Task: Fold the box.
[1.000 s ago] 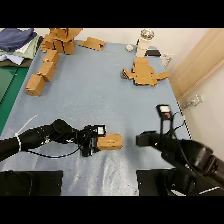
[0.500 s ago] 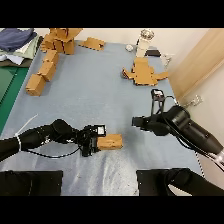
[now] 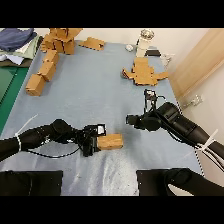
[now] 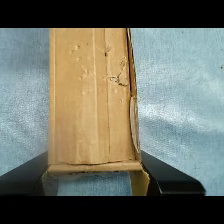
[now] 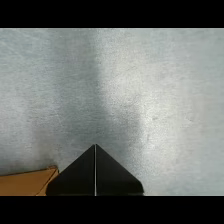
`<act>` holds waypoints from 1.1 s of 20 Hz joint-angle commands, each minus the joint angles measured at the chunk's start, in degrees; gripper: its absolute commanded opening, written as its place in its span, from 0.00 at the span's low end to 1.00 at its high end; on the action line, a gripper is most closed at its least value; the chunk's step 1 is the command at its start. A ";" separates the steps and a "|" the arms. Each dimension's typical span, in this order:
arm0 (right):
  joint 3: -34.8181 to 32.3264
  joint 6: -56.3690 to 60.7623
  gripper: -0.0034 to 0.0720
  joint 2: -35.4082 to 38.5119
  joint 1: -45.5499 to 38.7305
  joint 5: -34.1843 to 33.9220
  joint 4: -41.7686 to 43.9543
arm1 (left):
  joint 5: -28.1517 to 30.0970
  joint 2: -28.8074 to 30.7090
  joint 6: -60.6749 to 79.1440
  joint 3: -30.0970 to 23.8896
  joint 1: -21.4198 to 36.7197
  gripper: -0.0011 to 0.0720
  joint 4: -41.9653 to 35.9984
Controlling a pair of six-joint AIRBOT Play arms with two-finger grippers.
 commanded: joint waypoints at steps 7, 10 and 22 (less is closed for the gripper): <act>0.04 -0.59 0.05 -0.26 -0.04 0.48 -0.07 | 12.55 10.56 -26.71 0.55 8.48 0.51 13.86; 0.04 -1.81 0.05 -0.26 -0.04 0.48 -0.04 | 11.39 15.15 -45.57 0.55 21.55 0.51 24.92; 0.04 -2.64 0.05 -0.28 -0.04 1.36 -0.04 | 4.00 11.13 -59.63 0.57 63.65 0.51 40.89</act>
